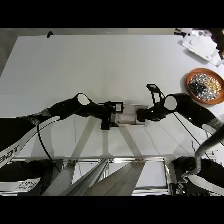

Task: Fold the box and place the chain.

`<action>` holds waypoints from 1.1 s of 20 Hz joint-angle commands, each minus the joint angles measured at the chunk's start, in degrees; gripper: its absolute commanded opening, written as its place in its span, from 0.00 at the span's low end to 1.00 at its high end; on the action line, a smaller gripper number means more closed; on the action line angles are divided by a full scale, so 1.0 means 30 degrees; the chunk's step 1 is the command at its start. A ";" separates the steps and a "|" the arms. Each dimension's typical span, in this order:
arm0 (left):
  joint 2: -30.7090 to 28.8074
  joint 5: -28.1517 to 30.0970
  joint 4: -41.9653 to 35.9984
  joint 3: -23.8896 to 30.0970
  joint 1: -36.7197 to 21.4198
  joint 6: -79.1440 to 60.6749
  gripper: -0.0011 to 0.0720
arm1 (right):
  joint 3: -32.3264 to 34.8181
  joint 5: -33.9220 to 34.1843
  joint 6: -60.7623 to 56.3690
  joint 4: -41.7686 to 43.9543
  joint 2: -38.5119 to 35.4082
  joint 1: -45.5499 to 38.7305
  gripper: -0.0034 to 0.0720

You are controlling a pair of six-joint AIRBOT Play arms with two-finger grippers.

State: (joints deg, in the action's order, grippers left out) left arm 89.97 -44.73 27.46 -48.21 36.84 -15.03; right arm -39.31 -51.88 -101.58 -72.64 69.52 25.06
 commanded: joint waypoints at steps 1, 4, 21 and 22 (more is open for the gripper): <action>-0.0015 0.0029 0.0015 -0.0007 -0.0007 -0.0007 0.36 | -0.0182 -0.0073 -0.3730 -0.2004 0.0007 0.1341 0.65; -0.0015 0.0022 0.0015 -0.0007 -0.0007 0.0000 0.36 | -0.0182 0.0109 -0.5107 -0.2922 0.0007 0.1894 0.62; -0.0015 -0.0029 0.0015 -0.0007 -0.0007 -0.0007 0.36 | -0.0189 0.0947 -0.6215 -0.4291 0.1428 0.3453 0.43; -0.0015 -0.0036 0.0015 -0.0007 -0.0007 0.0000 0.36 | -0.0189 0.1086 -0.6215 -0.4291 0.1428 0.3446 0.36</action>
